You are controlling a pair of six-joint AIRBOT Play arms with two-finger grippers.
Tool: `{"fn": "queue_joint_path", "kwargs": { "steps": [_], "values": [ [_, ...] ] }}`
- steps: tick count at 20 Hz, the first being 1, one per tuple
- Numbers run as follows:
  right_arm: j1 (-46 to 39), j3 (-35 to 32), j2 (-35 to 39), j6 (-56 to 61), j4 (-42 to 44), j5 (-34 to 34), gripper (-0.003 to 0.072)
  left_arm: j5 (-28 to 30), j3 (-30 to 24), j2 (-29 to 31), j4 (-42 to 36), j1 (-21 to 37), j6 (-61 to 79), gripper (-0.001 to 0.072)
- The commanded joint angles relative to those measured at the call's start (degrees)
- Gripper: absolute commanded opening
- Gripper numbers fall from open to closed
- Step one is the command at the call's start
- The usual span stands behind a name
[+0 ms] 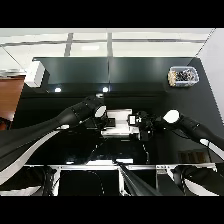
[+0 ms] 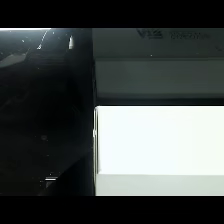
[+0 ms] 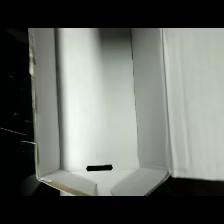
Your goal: Fold the box and place the chain.
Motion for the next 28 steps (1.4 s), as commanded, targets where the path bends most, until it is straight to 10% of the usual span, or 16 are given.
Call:
{"fn": "queue_joint_path", "kwargs": {
  "steps": [1, 5, 7, 11, 13, 28],
  "values": [
    [0.0, 0.0, 4.5, 2.6, -6.8, 2.4, 0.072, 0.1, 0.0, 0.0, 0.5, 0.0, 0.2, 0.0024],
    [0.0, 0.0, 4.8, 2.9, -7.4, 2.5, 0.072, -0.1, 0.0, 0.0, 0.2, 0.0, 2.3, 0.0024],
    [0.0, 0.0, 4.8, 2.9, -7.4, 3.0, 0.0501, 0.1, 0.0, 0.0, 0.2, 0.0, 2.3, 0.0024],
    [0.0, 0.0, 4.8, 2.9, -6.9, 4.2, 0.0473, 0.1, 0.0, 0.0, 0.1, 0.0, 2.4, 0.0024],
    [0.0, 0.0, 4.8, 3.0, -6.2, 4.2, 0.0194, 0.1, 0.0, 0.0, 0.0, 0.0, 2.4, 0.0024],
    [0.0, 0.0, -0.6, 4.9, 9.8, 2.5, 0.0197, 0.1, 0.0, 0.0, -0.3, 0.0, 2.3, 0.0025]
  ]
}}
